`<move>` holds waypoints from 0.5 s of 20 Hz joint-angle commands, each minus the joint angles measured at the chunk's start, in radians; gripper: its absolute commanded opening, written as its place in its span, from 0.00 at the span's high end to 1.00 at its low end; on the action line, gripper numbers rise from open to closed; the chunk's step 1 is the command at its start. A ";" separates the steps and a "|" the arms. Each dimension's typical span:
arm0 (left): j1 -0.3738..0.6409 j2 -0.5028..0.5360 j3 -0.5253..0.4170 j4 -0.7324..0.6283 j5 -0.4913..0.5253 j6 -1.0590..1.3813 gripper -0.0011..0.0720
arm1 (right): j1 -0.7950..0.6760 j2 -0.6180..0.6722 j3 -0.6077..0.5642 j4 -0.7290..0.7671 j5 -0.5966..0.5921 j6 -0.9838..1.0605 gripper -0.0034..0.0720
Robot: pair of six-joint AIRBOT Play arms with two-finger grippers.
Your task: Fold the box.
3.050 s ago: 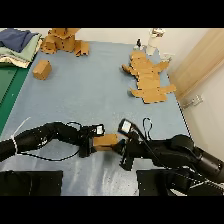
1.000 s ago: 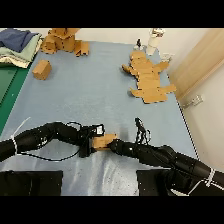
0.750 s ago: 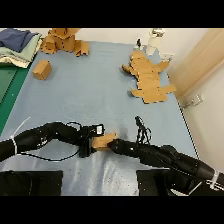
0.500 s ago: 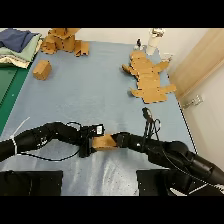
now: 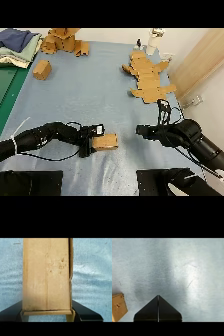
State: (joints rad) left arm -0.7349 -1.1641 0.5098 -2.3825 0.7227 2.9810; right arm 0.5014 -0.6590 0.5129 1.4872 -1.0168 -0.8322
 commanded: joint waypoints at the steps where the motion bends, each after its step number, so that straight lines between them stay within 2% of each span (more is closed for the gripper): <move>1: 0.000 0.000 0.000 0.000 -0.018 0.001 0.18 | -0.028 -0.041 0.020 0.060 0.026 0.013 0.95; 7: -0.001 0.000 0.007 -0.008 -0.087 -0.036 0.18 | -0.028 -0.053 0.019 0.080 0.059 0.032 0.95; 10: 0.000 0.011 0.057 -0.007 -0.087 -0.221 0.18 | -0.028 -0.053 0.018 0.077 0.060 0.032 0.95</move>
State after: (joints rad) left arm -0.7368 -1.1610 0.5350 -2.3859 0.6498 2.8986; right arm 0.4744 -0.7090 0.5308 1.5604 -0.9638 -0.8036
